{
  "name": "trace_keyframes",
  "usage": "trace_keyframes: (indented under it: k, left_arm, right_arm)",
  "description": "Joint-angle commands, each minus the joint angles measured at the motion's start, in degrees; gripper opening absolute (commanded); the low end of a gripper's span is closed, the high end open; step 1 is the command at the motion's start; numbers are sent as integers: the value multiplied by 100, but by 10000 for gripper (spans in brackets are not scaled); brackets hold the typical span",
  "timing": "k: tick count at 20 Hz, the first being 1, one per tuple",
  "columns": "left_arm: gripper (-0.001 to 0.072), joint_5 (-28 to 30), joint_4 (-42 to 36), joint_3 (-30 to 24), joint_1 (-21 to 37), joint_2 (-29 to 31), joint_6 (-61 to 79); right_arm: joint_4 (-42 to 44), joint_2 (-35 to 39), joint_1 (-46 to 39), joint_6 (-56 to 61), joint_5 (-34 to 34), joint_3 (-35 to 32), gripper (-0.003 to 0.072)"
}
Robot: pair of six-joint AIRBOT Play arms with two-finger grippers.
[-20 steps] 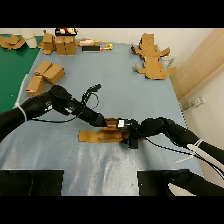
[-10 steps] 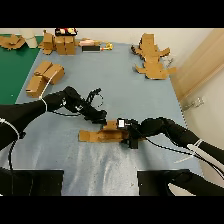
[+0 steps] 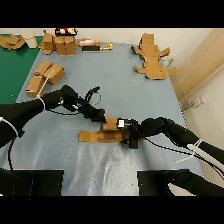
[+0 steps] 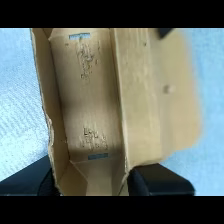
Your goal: Fold the box.
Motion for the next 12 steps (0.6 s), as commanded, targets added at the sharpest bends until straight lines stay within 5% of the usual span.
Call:
trace_keyframes:
  k: [1, 7, 10, 12]
  left_arm:
    - [10, -356, -1154, -293, 420, 282, 1532]
    - [9, -586, -1180, -1633, 809, 1523, 3766]
    - [10, -334, -286, -1996, 531, 2258, 3919]
    - [10, 334, 621, -2011, 229, 2739, 3910]
  right_arm:
    - [0, -2, 4, -2, -4, 4, 472]
    - [-20, -2, 4, 0, -46, 4, 472]
    - [-20, -2, 4, -2, -48, 2, 472]
    - [-22, -2, 4, -2, -48, 2, 472]
